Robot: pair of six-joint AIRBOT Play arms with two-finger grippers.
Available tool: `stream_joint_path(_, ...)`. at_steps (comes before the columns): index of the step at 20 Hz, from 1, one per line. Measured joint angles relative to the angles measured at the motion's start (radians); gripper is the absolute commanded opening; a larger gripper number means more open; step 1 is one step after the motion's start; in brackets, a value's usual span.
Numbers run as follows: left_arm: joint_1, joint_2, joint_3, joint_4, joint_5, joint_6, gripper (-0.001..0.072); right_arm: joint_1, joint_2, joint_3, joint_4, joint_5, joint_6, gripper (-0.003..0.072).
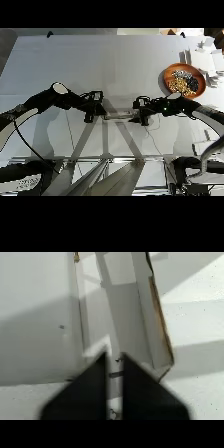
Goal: Fold the box and place the chain.
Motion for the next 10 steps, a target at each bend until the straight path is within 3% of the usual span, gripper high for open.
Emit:
stream_joint_path(6, 0.000, 0.033, 0.000, 0.010, 0.035, -0.008, 0.0009, 0.000, 0.000, 0.000, 0.001, -0.003, 0.001, 0.0542)
stream_joint_path(10, 0.000, 0.087, 0.000, 0.090, 0.079, -0.074, 0.0009, 0.000, 0.000, 0.000, 0.000, -0.003, 0.000, 0.0542)
